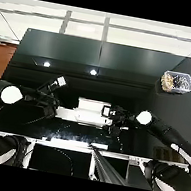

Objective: Fold the box and place the chain.

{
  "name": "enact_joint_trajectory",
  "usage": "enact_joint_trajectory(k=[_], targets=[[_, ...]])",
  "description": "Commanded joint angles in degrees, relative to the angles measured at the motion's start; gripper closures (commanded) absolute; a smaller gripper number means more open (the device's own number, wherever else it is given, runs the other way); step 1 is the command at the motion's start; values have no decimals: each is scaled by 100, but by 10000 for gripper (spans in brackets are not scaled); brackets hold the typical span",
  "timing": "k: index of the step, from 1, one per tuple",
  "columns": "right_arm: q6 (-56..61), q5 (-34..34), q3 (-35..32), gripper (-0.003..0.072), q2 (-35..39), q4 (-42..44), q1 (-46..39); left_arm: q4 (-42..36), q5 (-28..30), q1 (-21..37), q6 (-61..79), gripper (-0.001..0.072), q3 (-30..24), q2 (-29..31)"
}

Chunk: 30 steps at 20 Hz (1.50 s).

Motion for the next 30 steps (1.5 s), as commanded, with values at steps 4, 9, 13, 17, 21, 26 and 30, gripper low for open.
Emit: enact_joint_trajectory(k=[4, 9, 13, 17, 21, 26, 30], targets=[[2, -4, 2, 618, -2, 0, 4, -223, -96, -22, 2531, -4, -155, -660], [2, -4, 2, 618, -2, 0, 4, -2354, 389, -42, 4590, 2, -155, -1438], [2, -4, 2, 617, -2, 0, 4, -2704, 522, -79, 4809, 20, -157, -1620], [2, -4, 2, 617, -2, 0, 4, -2763, 566, -339, 4802, 137, -157, -1620], [2, -4, 2, 618, -2, 0, 4, -1884, 531, -533, 4688, 152, -173, -1620], [2, -4, 2, 618, -2, 0, 4, -2229, 841, -555, 4524, 153, -173, -1620], [2, -4, 2, 618, -2, 0, 4, -2321, 975, -691, 4524, 272, -173, -1620]])
